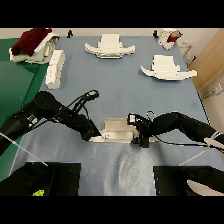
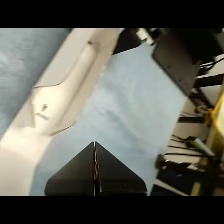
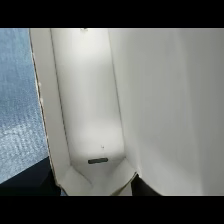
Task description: Fold the box.
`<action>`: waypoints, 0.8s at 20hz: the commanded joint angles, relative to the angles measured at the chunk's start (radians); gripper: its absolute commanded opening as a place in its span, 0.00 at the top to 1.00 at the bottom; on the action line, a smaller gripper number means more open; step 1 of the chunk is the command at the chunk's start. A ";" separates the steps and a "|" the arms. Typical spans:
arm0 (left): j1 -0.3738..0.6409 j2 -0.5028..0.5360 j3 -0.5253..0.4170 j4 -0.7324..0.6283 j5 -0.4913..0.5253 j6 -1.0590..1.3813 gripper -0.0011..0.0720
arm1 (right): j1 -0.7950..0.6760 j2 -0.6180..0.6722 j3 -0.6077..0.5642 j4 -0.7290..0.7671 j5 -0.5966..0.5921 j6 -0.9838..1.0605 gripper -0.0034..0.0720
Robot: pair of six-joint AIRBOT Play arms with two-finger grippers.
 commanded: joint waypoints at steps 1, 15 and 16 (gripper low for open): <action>-0.080 -0.047 0.022 -0.138 0.185 -0.085 0.97 | 0.001 0.000 0.000 -0.001 0.000 0.000 0.37; 0.007 -0.532 0.143 -0.265 0.238 -0.128 0.97 | 0.001 0.000 0.000 -0.004 0.000 0.000 0.37; 0.008 -0.540 0.143 -0.265 0.238 -0.135 0.97 | 0.001 0.000 0.000 -0.004 0.000 0.000 0.36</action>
